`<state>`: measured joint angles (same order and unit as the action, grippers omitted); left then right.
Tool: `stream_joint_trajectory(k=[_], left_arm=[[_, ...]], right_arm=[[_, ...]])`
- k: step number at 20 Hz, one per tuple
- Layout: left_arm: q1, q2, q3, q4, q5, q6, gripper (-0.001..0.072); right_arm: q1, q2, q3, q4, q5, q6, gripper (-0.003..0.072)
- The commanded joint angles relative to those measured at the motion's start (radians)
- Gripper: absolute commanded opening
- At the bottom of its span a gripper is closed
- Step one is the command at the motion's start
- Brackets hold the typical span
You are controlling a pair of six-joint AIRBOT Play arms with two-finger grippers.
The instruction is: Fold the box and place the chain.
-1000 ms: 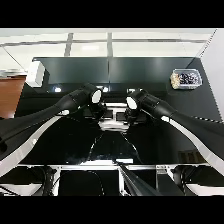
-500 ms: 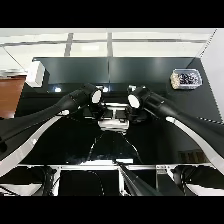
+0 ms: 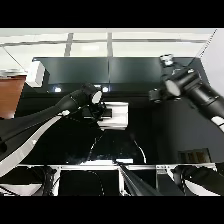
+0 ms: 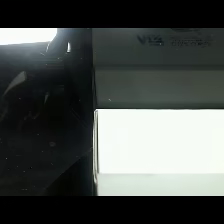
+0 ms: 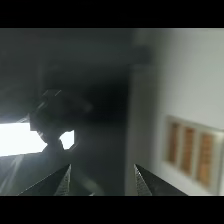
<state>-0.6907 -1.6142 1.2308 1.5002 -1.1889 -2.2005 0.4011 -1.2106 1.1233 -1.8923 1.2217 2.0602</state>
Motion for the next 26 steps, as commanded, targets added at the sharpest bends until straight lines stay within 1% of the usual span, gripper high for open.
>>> stream_joint_trajectory(k=[1, 3, 4, 5, 8, 10, 12, 14, 15, 16, 17, 18, 20, 21, 22, 23, 24, 25, 26], left_arm=[[0.0, 0.0, 0.0, 0.006, 0.0, -0.006, 0.0028], [0.0, 0.0, 0.0, 0.006, -0.001, -0.006, 0.0029], [0.0, 0.0, 0.0, 0.006, -0.001, -0.006, 0.0029], [0.0, 0.0, 0.0, 0.006, 0.003, -0.006, 0.0029], [0.0, 0.0, 0.0, 0.007, 0.001, -0.001, 0.0029], [0.0, 0.0, 0.0, 0.007, 0.006, -0.001, 0.0029], [0.0, 0.0, 0.0, 0.006, 0.006, -0.001, 0.0029], [0.0, 0.0, 0.0, 0.006, 0.0, -0.001, 0.0029], [0.0, 0.0, 0.0, 0.006, -0.002, -0.001, 0.0029], [0.0, 0.0, 0.0, 0.005, -0.006, -0.001, 0.003], [0.0, 0.0, 0.0, 0.005, -0.016, -0.001, 0.0029], [0.0, 0.0, 0.0, 0.006, -0.022, -0.001, 0.0029], [0.0, 0.0, 0.0, 0.006, -0.025, -0.002, 0.0029], [0.0, 0.0, 0.0, 0.006, -0.025, -0.002, 0.0029], [0.0, 0.0, 0.0, 0.006, -0.024, -0.002, 0.0029], [0.0, 0.0, 0.0, 0.006, -0.024, -0.002, 0.0029], [0.0, 0.0, 0.0, 0.006, -0.024, -0.002, 0.0029], [0.0, 0.0, 0.0, 0.006, -0.024, -0.002, 0.0029], [0.0, 0.0, 0.0, 0.006, -0.024, -0.002, 0.003]], right_arm=[[-0.219, 0.001, -0.064, -0.062, -0.207, 0.065, 0.0706], [-0.332, -0.055, -0.049, 0.021, -0.314, 0.065, 0.0707], [-0.378, -0.091, -0.02, 0.051, -0.341, 0.068, 0.0707], [-0.427, -0.142, 0.034, 0.081, -0.338, 0.066, 0.0707], [-0.543, -0.334, 0.243, 0.184, -0.259, 0.011, 0.0706], [-0.589, -0.471, 0.395, 0.254, -0.196, -0.054, 0.0706], [-0.6, -0.585, 0.526, 0.294, -0.168, -0.1, 0.07], [-0.599, -0.671, 0.628, 0.312, -0.162, -0.131, 0.0699], [-0.599, -0.706, 0.663, 0.312, -0.157, -0.131, 0.0698], [-0.6, -0.729, 0.681, 0.312, -0.155, -0.131, 0.0648], [-0.601, -0.747, 0.686, 0.309, -0.158, -0.131, 0.0631], [-0.601, -0.758, 0.686, 0.303, -0.159, -0.131, 0.0572], [-0.601, -0.776, 0.686, 0.294, -0.153, -0.131, 0.0572], [-0.601, -0.779, 0.686, 0.294, -0.154, -0.131, 0.0559], [-0.601, -0.778, 0.686, 0.294, -0.153, -0.13, 0.0457], [-0.601, -0.777, 0.686, 0.294, -0.145, -0.131, 0.0399], [-0.601, -0.774, 0.686, 0.294, -0.134, -0.131, 0.0218], [-0.601, -0.766, 0.694, 0.295, -0.11, -0.138, 0.0016], [-0.6, -0.752, 0.705, 0.296, -0.089, -0.164, 0.0017]])
